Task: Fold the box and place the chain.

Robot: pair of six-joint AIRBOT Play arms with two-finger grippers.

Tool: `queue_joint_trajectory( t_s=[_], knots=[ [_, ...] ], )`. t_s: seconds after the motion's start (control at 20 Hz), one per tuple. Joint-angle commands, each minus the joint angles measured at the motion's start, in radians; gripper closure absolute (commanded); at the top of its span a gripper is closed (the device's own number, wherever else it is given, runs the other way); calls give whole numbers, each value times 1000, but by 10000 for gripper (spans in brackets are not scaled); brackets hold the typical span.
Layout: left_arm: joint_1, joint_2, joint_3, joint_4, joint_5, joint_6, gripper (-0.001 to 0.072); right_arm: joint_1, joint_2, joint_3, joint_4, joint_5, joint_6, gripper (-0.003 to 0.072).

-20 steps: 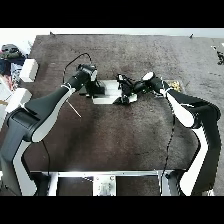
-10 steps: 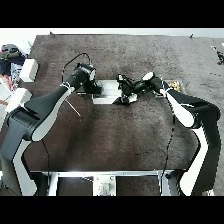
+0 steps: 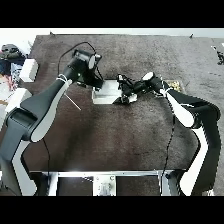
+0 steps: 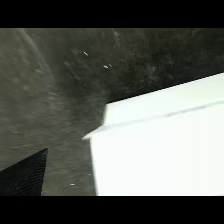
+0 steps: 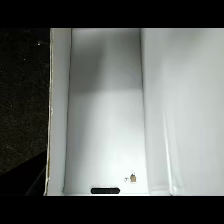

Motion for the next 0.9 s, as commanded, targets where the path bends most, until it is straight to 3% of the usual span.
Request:
queue_joint_trajectory(
  t_s=[0.0, 0.2, 0.35, 0.5, 0.6, 0.7, 0.75, 0.85],
  knots=[
    [26, 45, 40, -5, 27, 93, 40, 0, 0, 0, 0, 2, 0, 287],
    [95, 117, 40, -11, 113, 124, 40, 0, 0, 0, 0, 1, 0, 287],
    [144, 144, 40, -4, 232, 124, 40, 0, 0, 0, 0, 1, 0, 287],
    [172, 147, 24, -53, 298, 265, 40, 0, 0, 0, 0, 2, 0, 287],
    [230, 147, -13, -257, 326, 534, 40, 0, 0, 0, 0, 1, 0, 287],
    [328, 147, -55, -627, 310, 840, 40, 0, 0, 0, 0, 1, 0, 287],
    [380, 147, -87, -846, 267, 1036, 40, 0, 0, 0, 0, 1, 0, 286],
    [455, 147, -158, -1089, 182, 1310, 41, 0, 0, 0, 0, 1, 0, 286]
  ],
)
